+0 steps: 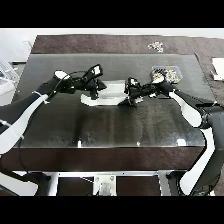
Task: Fold the box and place the chain.
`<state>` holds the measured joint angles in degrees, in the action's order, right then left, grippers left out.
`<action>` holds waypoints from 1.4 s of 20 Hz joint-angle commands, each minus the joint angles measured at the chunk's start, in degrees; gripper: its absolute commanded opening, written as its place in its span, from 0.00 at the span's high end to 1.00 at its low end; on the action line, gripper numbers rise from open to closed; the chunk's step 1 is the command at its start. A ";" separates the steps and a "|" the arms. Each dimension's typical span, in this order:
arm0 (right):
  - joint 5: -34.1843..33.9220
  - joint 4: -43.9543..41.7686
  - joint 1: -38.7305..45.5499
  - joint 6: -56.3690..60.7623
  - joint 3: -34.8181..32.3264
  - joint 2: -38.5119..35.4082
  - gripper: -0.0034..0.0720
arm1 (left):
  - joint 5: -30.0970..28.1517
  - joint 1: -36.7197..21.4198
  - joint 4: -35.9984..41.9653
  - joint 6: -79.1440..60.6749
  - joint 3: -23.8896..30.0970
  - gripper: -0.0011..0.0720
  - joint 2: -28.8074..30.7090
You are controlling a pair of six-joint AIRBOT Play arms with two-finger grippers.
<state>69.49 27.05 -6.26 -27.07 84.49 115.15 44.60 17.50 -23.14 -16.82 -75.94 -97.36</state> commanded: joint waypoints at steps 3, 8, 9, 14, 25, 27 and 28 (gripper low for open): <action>0.02 -0.02 0.00 0.00 0.00 0.00 0.32 | -1.07 0.02 0.09 0.20 -2.67 0.96 -4.81; 0.02 -0.02 0.00 0.02 0.00 0.00 0.32 | 1.46 0.02 0.07 2.91 -2.62 0.96 -6.93; 0.02 -0.02 0.00 0.02 0.00 0.00 0.32 | 1.44 0.02 0.04 2.89 -2.62 0.96 -6.93; 0.02 -0.02 0.00 0.02 0.00 0.00 0.32 | 1.46 0.02 0.04 2.84 -2.62 0.96 -6.93; 0.04 -0.02 0.00 0.02 0.00 0.00 0.32 | 0.59 -0.15 -1.88 0.33 -3.45 0.96 0.85; 0.02 -0.02 0.00 0.02 0.00 0.00 0.32 | 2.43 -0.76 -5.84 1.84 -3.45 0.96 3.89; 0.04 -0.02 0.00 0.02 0.00 0.00 0.32 | 3.48 -1.09 -7.87 3.43 -3.45 0.96 5.35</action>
<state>69.49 27.03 -6.24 -27.09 84.49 115.15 46.24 17.06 -26.11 -15.84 -79.33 -95.81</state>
